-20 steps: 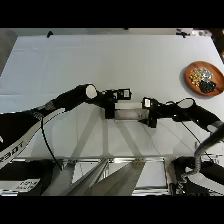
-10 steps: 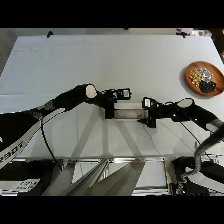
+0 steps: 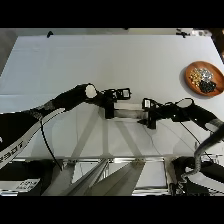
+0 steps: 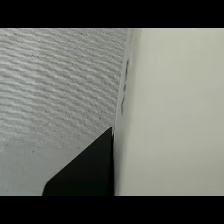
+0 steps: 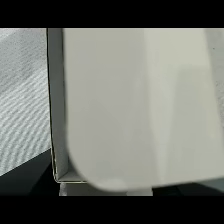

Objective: Fold the box and place the chain.

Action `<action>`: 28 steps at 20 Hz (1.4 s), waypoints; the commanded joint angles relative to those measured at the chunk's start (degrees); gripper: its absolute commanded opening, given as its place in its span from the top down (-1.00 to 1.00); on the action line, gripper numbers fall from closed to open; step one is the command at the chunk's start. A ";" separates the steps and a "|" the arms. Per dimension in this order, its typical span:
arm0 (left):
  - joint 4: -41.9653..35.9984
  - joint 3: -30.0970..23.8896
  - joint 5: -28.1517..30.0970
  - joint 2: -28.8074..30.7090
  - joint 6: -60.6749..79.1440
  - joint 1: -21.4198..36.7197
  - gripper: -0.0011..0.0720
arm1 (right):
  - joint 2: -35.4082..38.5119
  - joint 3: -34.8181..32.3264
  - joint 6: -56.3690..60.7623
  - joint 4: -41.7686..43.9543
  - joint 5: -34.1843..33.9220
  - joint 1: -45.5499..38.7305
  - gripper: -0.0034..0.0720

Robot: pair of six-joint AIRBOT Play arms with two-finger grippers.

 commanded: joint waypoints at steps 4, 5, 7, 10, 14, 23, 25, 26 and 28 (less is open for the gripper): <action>-0.07 0.07 0.02 -0.02 -0.04 -0.04 0.93 | -0.04 -0.04 -0.07 -0.22 -1.95 0.07 -0.20; -0.07 0.07 0.02 -0.02 -0.02 -0.04 0.93 | -0.04 -0.04 -0.15 -0.20 -3.45 0.07 -0.20; -0.07 0.07 0.02 -0.02 -0.02 -0.04 0.93 | -0.04 -0.04 -0.79 -0.20 -6.34 0.07 -0.20; -0.07 0.07 0.02 -0.02 -0.04 -0.04 0.93 | -0.04 -0.04 -4.13 -0.15 -7.26 0.07 -0.19; -0.07 0.07 0.00 -0.02 -0.04 -0.04 0.93 | -0.04 -0.02 -5.09 -0.13 -7.43 0.07 -0.18; -0.07 0.07 0.00 -0.02 -0.02 -0.04 0.93 | -0.04 -0.02 -5.05 0.09 -6.93 0.07 -0.16; -0.07 0.07 0.02 -0.02 -0.04 -0.04 0.93 | -0.04 -0.02 -5.03 0.35 -6.67 0.07 -0.16; -0.07 0.07 0.02 -0.02 -0.04 -0.04 0.93 | -0.04 -0.02 -5.01 0.52 -6.10 0.07 -0.16; -0.07 0.07 0.00 -0.02 -0.04 -0.04 0.93 | -0.04 -0.02 -5.03 0.50 -4.50 0.07 -0.16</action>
